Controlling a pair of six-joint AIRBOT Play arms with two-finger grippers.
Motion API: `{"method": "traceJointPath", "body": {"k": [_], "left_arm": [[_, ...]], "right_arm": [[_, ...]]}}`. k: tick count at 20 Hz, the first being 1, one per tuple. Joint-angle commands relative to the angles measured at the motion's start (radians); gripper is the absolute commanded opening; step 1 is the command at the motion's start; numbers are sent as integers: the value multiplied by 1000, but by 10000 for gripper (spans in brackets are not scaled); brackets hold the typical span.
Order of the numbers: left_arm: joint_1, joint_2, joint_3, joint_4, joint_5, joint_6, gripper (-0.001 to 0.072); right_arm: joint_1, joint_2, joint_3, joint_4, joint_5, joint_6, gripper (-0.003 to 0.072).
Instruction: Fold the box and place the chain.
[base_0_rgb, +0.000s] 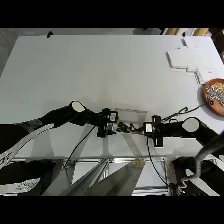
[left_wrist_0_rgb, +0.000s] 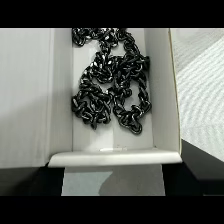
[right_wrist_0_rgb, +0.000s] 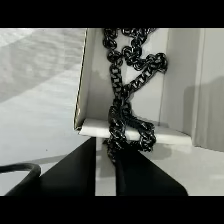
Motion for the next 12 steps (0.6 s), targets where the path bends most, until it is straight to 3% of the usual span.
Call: {"method": "traceJointPath", "body": {"k": [1, 4, 7, 8, 10, 12], "left_arm": [[1, 1, 1, 0, 0, 0, 402], [1, 1, 1, 0, 0, 0, 402], [1, 1, 1, 0, 0, 0, 402], [1, 1, 1, 0, 0, 0, 402], [1, 1, 1, 0, 0, 0, 402], [1, 1, 1, 0, 0, 0, 402]], "right_arm": [[4, 0, 0, -6, -5, 12, 69], [4, 84, 1, -176, 20, 227, 37], [8, 270, 5, -302, 182, 321, 16], [18, 341, 5, -260, 184, 357, 16], [23, 453, 5, -38, 172, 383, 16], [23, 494, 5, 161, 126, 383, 16]]}}
